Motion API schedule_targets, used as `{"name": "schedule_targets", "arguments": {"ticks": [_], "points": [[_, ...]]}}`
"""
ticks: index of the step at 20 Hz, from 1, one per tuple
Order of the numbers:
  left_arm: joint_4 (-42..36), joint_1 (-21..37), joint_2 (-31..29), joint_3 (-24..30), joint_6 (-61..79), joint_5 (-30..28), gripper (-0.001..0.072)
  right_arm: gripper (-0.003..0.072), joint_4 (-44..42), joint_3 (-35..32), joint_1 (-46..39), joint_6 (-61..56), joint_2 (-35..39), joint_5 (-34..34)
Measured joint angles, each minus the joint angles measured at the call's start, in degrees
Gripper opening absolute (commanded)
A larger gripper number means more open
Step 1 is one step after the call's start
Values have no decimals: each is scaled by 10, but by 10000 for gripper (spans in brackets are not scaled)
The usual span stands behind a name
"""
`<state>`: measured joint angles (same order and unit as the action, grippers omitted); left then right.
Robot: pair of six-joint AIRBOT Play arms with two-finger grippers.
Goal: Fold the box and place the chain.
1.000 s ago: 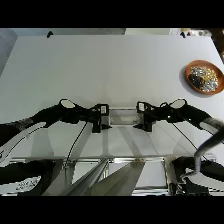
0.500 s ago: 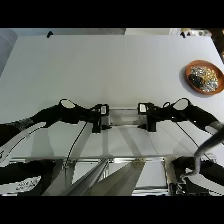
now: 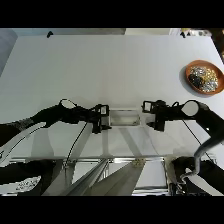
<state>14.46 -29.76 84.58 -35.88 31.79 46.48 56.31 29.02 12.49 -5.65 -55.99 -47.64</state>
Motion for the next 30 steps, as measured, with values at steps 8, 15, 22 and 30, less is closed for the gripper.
{"name": "schedule_targets", "arguments": {"ticks": [8, 15, 22, 30], "points": [[1, 0, 0, 0, 2, 0, 152, 20, -191, 0, 3, -39, 38, -16], [1, 0, 0, 0, 1, 1, 152, 19, -249, 0, 61, -69, 0, 122], [1, 0, 0, 0, 0, 1, 152, 19, -185, 0, 76, -195, -73, 215], [1, 0, 0, 0, 1, 1, 152, 15, -6, 67, 77, -295, -55, 149]]}}
